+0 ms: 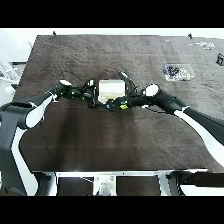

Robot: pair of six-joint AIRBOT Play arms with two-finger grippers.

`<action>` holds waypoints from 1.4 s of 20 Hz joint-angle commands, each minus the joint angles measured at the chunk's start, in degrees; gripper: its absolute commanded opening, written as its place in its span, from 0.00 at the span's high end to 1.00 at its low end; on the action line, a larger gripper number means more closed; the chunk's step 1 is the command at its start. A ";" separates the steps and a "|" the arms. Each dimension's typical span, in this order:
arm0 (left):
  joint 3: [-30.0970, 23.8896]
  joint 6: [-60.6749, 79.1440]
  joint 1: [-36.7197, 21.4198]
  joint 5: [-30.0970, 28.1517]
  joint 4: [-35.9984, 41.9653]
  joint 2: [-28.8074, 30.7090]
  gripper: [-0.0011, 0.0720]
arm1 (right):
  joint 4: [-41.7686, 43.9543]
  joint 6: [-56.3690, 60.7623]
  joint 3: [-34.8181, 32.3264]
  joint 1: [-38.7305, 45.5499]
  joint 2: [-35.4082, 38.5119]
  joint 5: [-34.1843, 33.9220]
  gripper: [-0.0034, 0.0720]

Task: Fold the box and place the chain.

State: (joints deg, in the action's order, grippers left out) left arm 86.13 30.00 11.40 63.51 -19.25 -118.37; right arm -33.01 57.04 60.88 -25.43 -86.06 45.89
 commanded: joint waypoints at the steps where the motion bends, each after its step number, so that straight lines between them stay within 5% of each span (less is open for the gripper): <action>1: 0.00 0.02 -0.07 0.00 0.00 0.04 0.24 | 6.71 -5.42 -0.33 -0.20 -3.85 0.66 0.26; 12: 0.00 0.02 -0.07 0.00 0.00 0.04 0.24 | 7.74 -11.72 -0.33 -0.15 -6.29 -10.51 0.26; 24: 0.00 0.02 -0.07 0.00 0.00 0.04 0.24 | 19.67 -20.24 0.44 -0.20 -8.94 -12.24 0.26; 28: 0.00 0.02 -0.07 -0.02 0.00 0.04 0.24 | 21.99 -20.22 2.95 -0.20 -8.92 -7.43 0.26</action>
State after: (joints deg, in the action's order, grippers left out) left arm 86.15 29.93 11.29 63.20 -19.07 -118.37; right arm -13.98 37.89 62.43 -25.58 -94.91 35.38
